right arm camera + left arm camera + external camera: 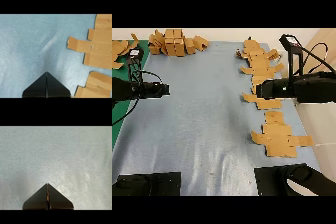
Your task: Fold the box.
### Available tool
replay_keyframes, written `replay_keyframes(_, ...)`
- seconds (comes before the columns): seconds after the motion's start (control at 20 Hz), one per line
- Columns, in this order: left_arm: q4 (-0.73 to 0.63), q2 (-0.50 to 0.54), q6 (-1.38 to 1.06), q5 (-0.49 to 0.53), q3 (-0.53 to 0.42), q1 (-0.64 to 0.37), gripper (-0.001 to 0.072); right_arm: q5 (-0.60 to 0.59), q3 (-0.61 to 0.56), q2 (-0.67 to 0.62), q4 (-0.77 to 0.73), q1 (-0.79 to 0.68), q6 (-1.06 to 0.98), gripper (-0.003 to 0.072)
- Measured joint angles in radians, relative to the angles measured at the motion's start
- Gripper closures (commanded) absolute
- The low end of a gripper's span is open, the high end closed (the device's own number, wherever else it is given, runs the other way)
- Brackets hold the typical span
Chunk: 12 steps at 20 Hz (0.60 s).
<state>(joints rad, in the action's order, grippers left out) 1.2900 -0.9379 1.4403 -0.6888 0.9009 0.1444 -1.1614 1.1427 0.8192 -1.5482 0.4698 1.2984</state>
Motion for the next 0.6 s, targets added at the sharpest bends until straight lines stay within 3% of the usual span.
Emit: replay_keyframes(0.6, 0.000, 0.000, 0.000, 0.000, -0.002, 0.000, 0.0695, 0.017, -0.001, 0.002, 0.002, 0.000, 0.001, 0.0683)
